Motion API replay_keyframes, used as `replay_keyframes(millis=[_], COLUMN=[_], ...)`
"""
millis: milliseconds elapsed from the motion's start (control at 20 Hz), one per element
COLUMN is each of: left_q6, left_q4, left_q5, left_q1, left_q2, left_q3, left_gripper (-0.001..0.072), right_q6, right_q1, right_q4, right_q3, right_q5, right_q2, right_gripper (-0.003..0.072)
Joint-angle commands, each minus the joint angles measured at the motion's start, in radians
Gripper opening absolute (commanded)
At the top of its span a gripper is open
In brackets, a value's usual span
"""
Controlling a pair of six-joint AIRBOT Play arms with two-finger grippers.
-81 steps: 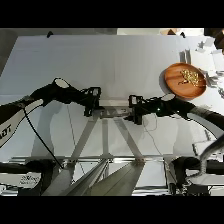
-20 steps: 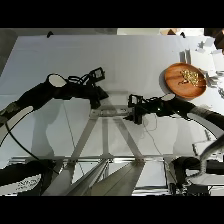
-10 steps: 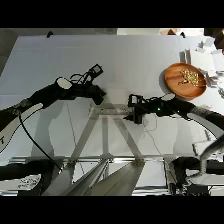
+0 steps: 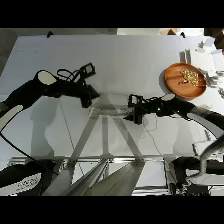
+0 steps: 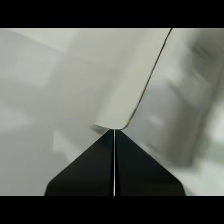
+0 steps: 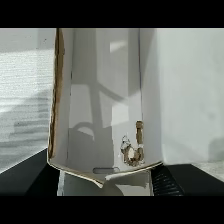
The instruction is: Fold the box and place the chain.
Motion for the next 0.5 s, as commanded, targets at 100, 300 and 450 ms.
replay_keyframes(millis=[100, 300, 450], left_q6=[0.045, -0.085, -0.239], left_q4=[0.159, 0.364, 0.573], left_q5=[-0.197, -0.098, -0.03], left_q1=[0.004, -0.025, -0.039], left_q2=[-0.026, -0.082, -0.087], left_q3=[0.0, 0.0, 0.0], left_gripper=[0.0008, 0.0008, 0.0008], right_q6=[0.001, 0.001, 0.001], right_q1=[0.001, 0.001, 0.001], right_q4=[0.001, 0.001, 0.001], right_q3=[0.001, 0.001, 0.001], right_q5=[0.0, 0.0, 0.001], right_q2=[0.0, 0.0, 0.0], right_gripper=[0.0512, 0.0512, 0.0512])
